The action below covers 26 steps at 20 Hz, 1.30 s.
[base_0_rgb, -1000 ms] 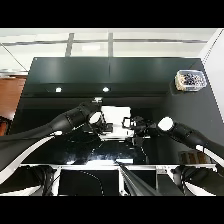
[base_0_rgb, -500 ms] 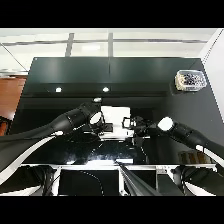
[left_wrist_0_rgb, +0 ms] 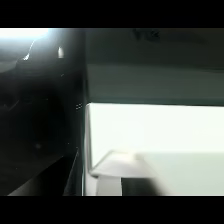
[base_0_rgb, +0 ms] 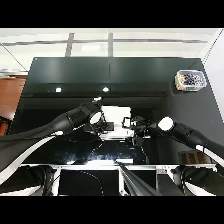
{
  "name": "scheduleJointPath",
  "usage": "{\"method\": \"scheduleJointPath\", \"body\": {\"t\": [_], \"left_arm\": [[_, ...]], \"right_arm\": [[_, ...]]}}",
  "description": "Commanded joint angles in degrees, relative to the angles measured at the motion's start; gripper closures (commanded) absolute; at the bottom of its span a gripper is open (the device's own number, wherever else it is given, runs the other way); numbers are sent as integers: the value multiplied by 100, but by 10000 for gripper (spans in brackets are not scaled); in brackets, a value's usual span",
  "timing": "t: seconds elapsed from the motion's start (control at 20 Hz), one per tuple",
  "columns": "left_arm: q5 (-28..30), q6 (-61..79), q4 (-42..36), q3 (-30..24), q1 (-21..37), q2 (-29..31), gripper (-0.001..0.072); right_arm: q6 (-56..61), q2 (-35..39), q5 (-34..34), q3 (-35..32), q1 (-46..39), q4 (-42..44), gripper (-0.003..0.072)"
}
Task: Fold the box and place the chain.
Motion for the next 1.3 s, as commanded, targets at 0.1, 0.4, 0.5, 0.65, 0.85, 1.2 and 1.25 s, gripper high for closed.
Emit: {"method": "scheduleJointPath", "body": {"t": [0.1, 0.4, 0.5, 0.65, 0.85, 1.2, 1.25], "left_arm": [[0, 11, 20, 4, 4, -2, 458], [46, 186, 15, 4, 15, -2, 684], [2, 212, 15, 4, 15, -2, 684], [-63, 319, 35, 4, 15, -2, 684], [-59, 376, 166, 4, -4, -2, 684], [-168, 376, 433, 4, -39, -2, 685], [-208, 376, 470, 4, -48, -2, 685]], "right_arm": [[0, -2, 2, -4, 0, 2, 145], [144, 7, 46, -2, -2, 4, -30], [385, 142, 72, -2, -15, -116, -31], [999, 654, 422, -2, -15, -1010, -31], [1200, 1054, 925, -4, -15, -1982, -29], [1174, 1003, 278, -4, 0, -1733, -21], [1172, 973, 122, -4, 2, -1731, -21]]}}
